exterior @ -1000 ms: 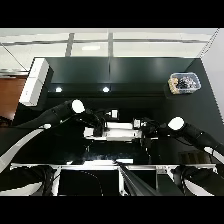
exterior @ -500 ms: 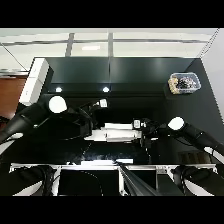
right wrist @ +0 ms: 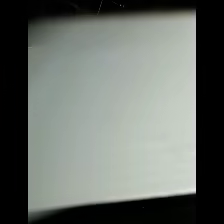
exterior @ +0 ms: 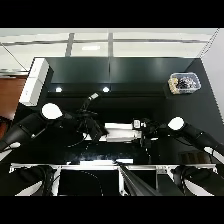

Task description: Fold the box and place the chain.

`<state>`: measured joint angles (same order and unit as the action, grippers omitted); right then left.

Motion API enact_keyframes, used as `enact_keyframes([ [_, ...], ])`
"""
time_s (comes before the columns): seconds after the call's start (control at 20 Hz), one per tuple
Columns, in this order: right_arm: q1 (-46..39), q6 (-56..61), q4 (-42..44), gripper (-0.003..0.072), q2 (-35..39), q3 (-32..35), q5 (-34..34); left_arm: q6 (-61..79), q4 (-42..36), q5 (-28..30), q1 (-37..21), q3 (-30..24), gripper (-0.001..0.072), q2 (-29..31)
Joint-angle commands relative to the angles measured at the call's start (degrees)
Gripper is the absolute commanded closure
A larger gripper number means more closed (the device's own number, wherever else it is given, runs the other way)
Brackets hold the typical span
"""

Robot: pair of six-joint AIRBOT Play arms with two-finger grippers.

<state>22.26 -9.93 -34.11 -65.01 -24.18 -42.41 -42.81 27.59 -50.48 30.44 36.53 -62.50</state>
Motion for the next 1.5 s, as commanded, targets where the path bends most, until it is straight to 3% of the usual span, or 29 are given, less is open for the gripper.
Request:
enact_keyframes([
  [0.0,0.2,0.0,0.0,0.0279,0.0,0.0,0.0,11.3,-17.4,23.5,-0.1,-4.1,0.0683,-1.4],
  [0.1,0.3,0.0,0.0,0.0279,0.0,0.0,0.0,14.0,-14.4,23.8,0.0,-2.8,0.0684,-4.5],
  [0.35,0.3,0.0,0.0,0.0279,0.0,0.0,0.0,10.7,-1.5,11.5,0.0,1.2,0.0685,-13.2],
  [0.55,0.2,0.0,0.0,0.0279,0.0,0.0,0.0,3.7,10.9,3.4,-0.1,4.5,0.0685,-16.0],
  [0.8,0.2,0.0,0.0,0.0279,0.0,0.0,0.0,1.1,17.9,3.7,-0.6,8.8,0.0684,-10.3],
  [0.95,0.2,0.0,0.0,0.0279,0.0,0.0,0.0,-4.5,23.3,-0.7,-4.5,8.3,0.0684,-2.9],
  [1.15,0.2,0.0,0.0,0.0279,0.0,0.0,0.0,6.2,20.4,-1.5,-11.2,-0.2,0.0684,6.4],
  [1.25,0.2,0.0,0.0,0.0279,0.0,0.0,0.0,17.8,18.9,-6.8,-10.4,-3.8,0.0679,7.2],
  [1.3,0.2,0.0,0.0,0.0279,0.0,0.0,0.0,22.4,19.0,-7.4,-9.0,-5.0,0.0573,7.1],
  [1.4,0.2,0.0,0.0,0.0279,0.0,0.0,0.0,30.5,18.9,-2.1,-5.9,-6.9,-0.0010,7.0],
  [1.45,0.2,0.0,0.0,0.0279,0.0,0.0,0.0,31.1,19.0,1.7,-4.1,-7.4,0.0002,6.7],
])
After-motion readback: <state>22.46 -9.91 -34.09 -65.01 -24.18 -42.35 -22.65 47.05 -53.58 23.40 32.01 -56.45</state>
